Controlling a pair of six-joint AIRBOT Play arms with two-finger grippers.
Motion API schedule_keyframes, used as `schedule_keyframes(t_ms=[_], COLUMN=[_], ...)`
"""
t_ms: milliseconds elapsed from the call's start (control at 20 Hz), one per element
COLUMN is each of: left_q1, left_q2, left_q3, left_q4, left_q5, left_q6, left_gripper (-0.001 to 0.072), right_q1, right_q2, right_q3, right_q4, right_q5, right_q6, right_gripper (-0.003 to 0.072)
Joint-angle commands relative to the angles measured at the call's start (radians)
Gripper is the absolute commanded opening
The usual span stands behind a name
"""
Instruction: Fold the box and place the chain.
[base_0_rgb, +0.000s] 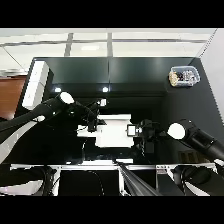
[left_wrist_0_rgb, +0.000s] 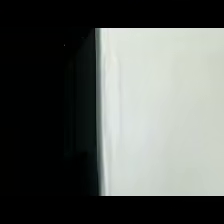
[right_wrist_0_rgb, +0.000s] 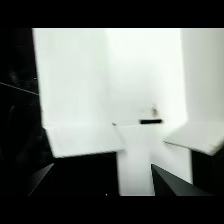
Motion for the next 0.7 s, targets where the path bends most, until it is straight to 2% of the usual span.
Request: schedule_keyframes(t_ms=[0,300,650], left_q1=[-0.001,-0.001,-0.001], left_q2=[-0.001,-0.002,-0.007], left_q3=[0.013,0.014,0.014], left_q4=[0.0,0.0,0.001], left_q5=[-0.001,-0.008,-0.022], left_q6=[0.001,0.001,0.001], left_gripper=[0.0024,0.0024,0.0024], right_q1=[0.054,0.119,0.127], right_q2=[-0.039,-0.08,-0.117], right_q3=[-0.003,-0.003,-0.003], right_q4=[0.029,0.046,0.05], right_q5=[-0.002,-0.144,-0.158], right_q6=[-0.05,-0.05,-0.053], right_gripper=[0.0711,0.0711,0.0711])
